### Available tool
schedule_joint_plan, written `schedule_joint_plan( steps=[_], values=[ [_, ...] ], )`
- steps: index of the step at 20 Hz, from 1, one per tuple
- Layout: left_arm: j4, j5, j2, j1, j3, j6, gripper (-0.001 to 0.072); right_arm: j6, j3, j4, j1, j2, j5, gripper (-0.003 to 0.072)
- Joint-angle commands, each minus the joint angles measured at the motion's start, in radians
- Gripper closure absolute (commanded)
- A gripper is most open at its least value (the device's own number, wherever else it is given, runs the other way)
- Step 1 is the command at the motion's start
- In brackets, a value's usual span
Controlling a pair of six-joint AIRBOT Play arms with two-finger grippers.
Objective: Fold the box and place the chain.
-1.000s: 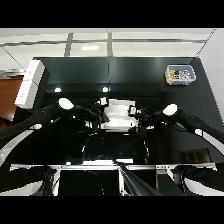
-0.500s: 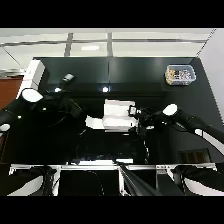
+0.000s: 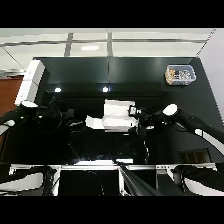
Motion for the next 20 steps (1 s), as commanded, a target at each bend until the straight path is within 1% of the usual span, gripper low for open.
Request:
schedule_joint_plan(
  steps=[1,2,4,6,9,13,14,15,16,17,20],
  values=[
    [-0.026,0.054,-0.084,-0.092,0.024,-0.032,0.0687,0.000,0.000,0.000,0.000,-0.001,0.000,0.0491],
    [-0.027,0.062,-0.095,-0.123,0.037,-0.038,0.0687,0.000,0.000,0.000,0.000,-0.001,0.000,0.0491],
    [-0.027,0.042,-0.116,-0.175,0.062,-0.037,0.0686,0.000,0.000,0.000,0.000,-0.001,0.000,0.0491],
    [-0.032,0.015,-0.129,-0.199,0.075,-0.016,0.0686,0.000,0.000,0.000,0.000,-0.001,0.000,0.0491],
    [-0.090,-0.054,-0.129,-0.188,0.082,0.078,0.0686,0.000,0.000,0.000,0.000,-0.001,0.000,0.0491],
    [-0.101,-0.103,-0.129,-0.179,0.113,0.099,0.0684,0.000,0.000,0.000,0.000,-0.001,0.000,0.0491],
    [-0.101,-0.106,-0.129,-0.180,0.125,0.099,0.0620,0.000,0.000,0.000,0.000,-0.001,0.000,0.0491],
    [-0.101,-0.107,-0.129,-0.180,0.139,0.099,0.0380,0.000,0.000,0.000,0.000,-0.001,0.000,0.0491],
    [-0.101,-0.107,-0.129,-0.180,0.153,0.098,0.0102,0.000,0.000,0.000,0.000,-0.001,0.000,0.0491],
    [-0.101,-0.113,-0.129,-0.180,0.167,0.098,0.0008,0.000,0.000,0.000,0.000,-0.001,0.000,0.0491],
    [-0.101,-0.159,-0.129,-0.198,0.194,0.098,0.0010,0.000,0.000,0.000,0.000,-0.001,0.000,0.0491]
  ],
)
